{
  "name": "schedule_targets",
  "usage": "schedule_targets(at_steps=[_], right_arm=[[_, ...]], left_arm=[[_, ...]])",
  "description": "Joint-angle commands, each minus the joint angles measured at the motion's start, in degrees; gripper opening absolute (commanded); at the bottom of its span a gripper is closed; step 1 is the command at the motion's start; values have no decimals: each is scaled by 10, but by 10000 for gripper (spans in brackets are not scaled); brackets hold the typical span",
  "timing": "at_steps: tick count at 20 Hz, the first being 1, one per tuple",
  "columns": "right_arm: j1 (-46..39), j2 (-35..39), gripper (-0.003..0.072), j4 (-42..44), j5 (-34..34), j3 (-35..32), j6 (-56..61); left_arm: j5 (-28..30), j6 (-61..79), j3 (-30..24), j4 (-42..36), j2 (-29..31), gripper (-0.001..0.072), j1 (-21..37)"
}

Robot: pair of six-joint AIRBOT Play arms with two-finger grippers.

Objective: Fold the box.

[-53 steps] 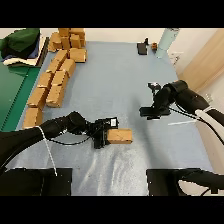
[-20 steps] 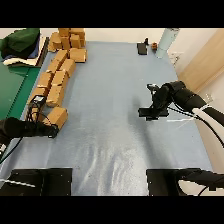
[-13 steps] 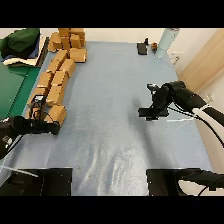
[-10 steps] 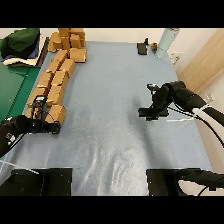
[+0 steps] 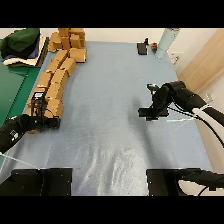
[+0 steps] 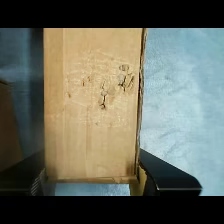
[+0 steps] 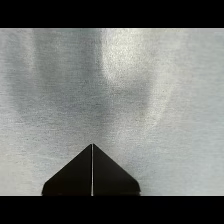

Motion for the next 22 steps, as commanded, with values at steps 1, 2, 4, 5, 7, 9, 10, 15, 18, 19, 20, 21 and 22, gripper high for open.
schedule_targets(at_steps=[1,2,4,5,7,9,10,15,18,19,20,21,22], right_arm=[[0,0,5,0,0,0,0],[0,0,5,0,0,0,0],[0,0,5,0,0,0,0],[0,0,5,0,0,0,0],[0,0,5,0,0,0,0],[0,0,5,0,0,0,0],[0,0,5,0,0,0,0],[0,0,5,0,0,0,0],[0,0,5,0,0,0,0],[0,0,5,0,0,0,0],[0,0,5,0,0,0,0],[0,0,5,0,0,0,0],[0,0,5,0,0,0,0]], left_arm=[[31,0,3,1,-31,531,0],[31,1,7,0,-45,531,0],[30,2,17,1,-66,531,0],[31,2,22,0,-73,531,0],[32,2,28,0,-76,531,0],[31,2,28,0,-75,531,0],[31,2,28,0,-75,531,0],[31,2,28,-2,-75,531,0],[31,2,28,-4,-75,531,-1],[31,2,28,-4,-75,531,-1],[31,2,28,-4,-75,531,-1],[31,2,28,-4,-75,531,0],[31,2,28,-5,-75,531,-1]])
